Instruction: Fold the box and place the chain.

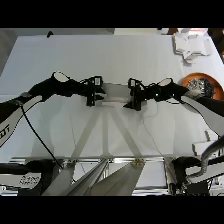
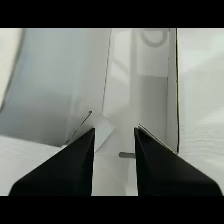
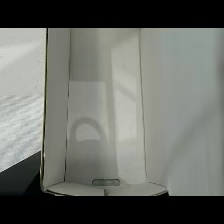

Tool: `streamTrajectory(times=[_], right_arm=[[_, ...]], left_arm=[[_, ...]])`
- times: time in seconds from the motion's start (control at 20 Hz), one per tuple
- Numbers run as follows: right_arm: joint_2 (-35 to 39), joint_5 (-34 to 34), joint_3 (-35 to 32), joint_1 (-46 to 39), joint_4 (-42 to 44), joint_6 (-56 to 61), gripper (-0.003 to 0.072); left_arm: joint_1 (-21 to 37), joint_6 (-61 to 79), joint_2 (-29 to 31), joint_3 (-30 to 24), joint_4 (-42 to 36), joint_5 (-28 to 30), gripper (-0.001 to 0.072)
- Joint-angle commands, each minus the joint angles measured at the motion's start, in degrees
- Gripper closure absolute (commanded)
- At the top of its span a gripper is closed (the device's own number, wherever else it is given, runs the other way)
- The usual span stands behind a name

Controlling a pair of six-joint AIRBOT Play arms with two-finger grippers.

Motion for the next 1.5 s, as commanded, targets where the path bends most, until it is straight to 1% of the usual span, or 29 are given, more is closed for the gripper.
streamTrajectory(times=[0.0,0.15,0.25,0.3,0.4,0.55,0.7,0.85,0.9,0.95,1.1,1.2,1.3,1.45], right_arm=[[-0.02,-0.07,0.00,0.04,-0.02,0.07,0.0167],[-0.02,-0.07,0.00,0.04,-0.02,0.07,0.0167],[-0.02,-0.07,0.00,0.04,-0.02,0.07,0.0167],[-0.02,-0.07,0.00,0.04,-0.02,0.07,0.0167],[-0.02,-0.07,0.00,0.04,-0.02,0.07,0.0167],[-0.02,-0.07,0.00,0.04,-0.02,0.07,0.0167],[-0.02,-0.07,0.00,0.04,-0.02,0.07,0.0167],[-0.02,-0.07,0.00,0.04,-0.02,0.07,0.0167],[-0.02,-0.07,0.00,0.04,-0.02,0.07,0.0167],[-0.02,-0.07,0.00,0.04,-0.02,0.07,0.0167],[-0.02,-0.07,0.00,0.04,-0.02,0.07,0.0167],[-0.02,-0.07,0.00,0.04,-0.02,0.07,0.0167],[-0.02,-0.07,0.00,0.04,-0.02,0.07,0.0167],[-0.02,-0.07,0.00,0.04,-0.02,0.07,0.0167]], left_arm=[[1.95,-1.53,2.91,0.02,0.09,-2.08,0.0442],[6.88,-9.88,5.79,0.02,1.25,-6.23,0.0442],[10.71,-13.84,7.61,0.02,4.74,-9.81,0.0443],[12.57,-15.80,8.59,0.02,7.19,-11.26,0.0460],[15.78,-20.81,10.38,0.02,13.09,-12.87,0.0700],[18.75,-33.03,11.80,0.02,20.04,-12.83,0.0702],[19.74,-51.63,11.21,0.02,24.83,-12.00,0.0708],[19.74,-73.53,8.92,0.00,28.61,-8.22,0.0708],[19.69,-78.34,7.74,0.00,28.30,-7.98,0.0708],[19.56,-80.15,6.60,0.00,26.99,-8.00,0.0708],[19.17,-79.30,3.58,0.00,19.23,-8.83,0.0709],[18.32,-79.23,1.64,0.00,16.55,-8.85,0.0709],[17.18,-76.56,0.15,0.00,12.50,-10.47,0.0710],[15.58,-76.32,-1.68,-0.02,10.67,-10.82,0.0710]])
